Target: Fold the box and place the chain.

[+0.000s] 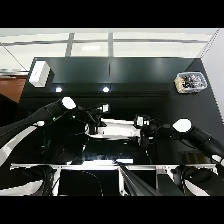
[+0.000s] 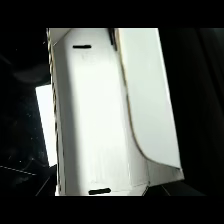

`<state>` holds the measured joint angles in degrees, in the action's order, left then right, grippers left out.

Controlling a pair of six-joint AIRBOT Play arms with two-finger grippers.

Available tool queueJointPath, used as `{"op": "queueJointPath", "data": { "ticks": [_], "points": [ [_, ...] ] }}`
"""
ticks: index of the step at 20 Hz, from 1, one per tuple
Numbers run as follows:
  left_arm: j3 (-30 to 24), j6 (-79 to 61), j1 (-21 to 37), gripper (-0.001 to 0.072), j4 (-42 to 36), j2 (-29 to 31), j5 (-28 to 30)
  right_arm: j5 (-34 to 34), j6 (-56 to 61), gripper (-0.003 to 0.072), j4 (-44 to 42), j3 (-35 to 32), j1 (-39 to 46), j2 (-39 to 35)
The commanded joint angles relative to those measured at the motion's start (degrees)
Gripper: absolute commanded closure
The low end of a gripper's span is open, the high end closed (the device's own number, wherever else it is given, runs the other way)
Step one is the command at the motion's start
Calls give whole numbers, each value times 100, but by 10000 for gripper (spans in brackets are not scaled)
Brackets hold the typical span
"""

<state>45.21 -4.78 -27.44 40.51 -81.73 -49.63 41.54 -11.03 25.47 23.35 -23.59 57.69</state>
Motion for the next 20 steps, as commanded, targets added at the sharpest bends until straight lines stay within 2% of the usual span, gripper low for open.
{"op": "queueJointPath", "data": {
  "ticks": [1,7,13,20],
  "points": [
    [2,22,2,686,-4,2,13,42,-264,53,-46,-83,2,179],
    [2,24,2,685,-4,2,7,-2,-551,53,-125,-81,0,577],
    [2,214,2,686,-4,2,-59,-234,-354,54,-114,-68,-13,592],
    [2,391,0,685,-11,4,-225,-199,-291,54,68,-52,-61,614]
  ]
}}
